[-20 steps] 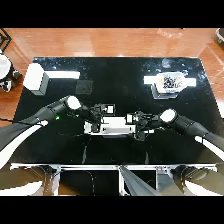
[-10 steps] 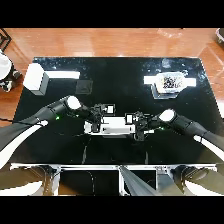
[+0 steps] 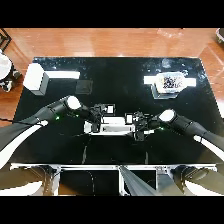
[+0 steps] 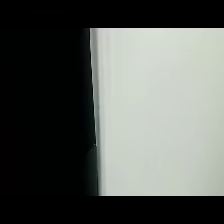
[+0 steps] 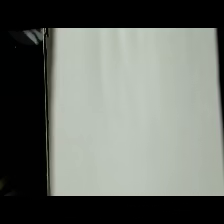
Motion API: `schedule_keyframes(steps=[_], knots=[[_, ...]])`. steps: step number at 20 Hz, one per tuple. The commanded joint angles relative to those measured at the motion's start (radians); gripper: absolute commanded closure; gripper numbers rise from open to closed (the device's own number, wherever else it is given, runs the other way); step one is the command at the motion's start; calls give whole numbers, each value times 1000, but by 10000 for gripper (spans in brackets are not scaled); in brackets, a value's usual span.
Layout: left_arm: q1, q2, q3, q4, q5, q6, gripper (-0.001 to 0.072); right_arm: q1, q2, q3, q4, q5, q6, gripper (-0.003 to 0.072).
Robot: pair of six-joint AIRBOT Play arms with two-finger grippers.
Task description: Fold the box and place the chain.
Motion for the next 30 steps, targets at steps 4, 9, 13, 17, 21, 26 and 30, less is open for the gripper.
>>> schedule_keyframes(steps=[4,9,13,17,21,26,30], knots=[[0,29,-1,0,-3,-64,272,0,0,0,3,-8,1,218],[20,138,-1,14,1,-100,78,0,0,0,3,-8,0,218],[71,243,-1,114,-87,-293,79,0,0,0,2,-7,1,440],[109,323,-1,109,-359,-566,295,0,0,0,2,-7,1,440],[80,329,-16,52,-507,-642,690,0,0,0,2,-7,1,441],[-37,320,-60,-28,-65,-643,689,0,0,0,2,-6,1,441],[-43,291,-60,-98,202,-642,689,0,0,0,2,-5,1,442]])
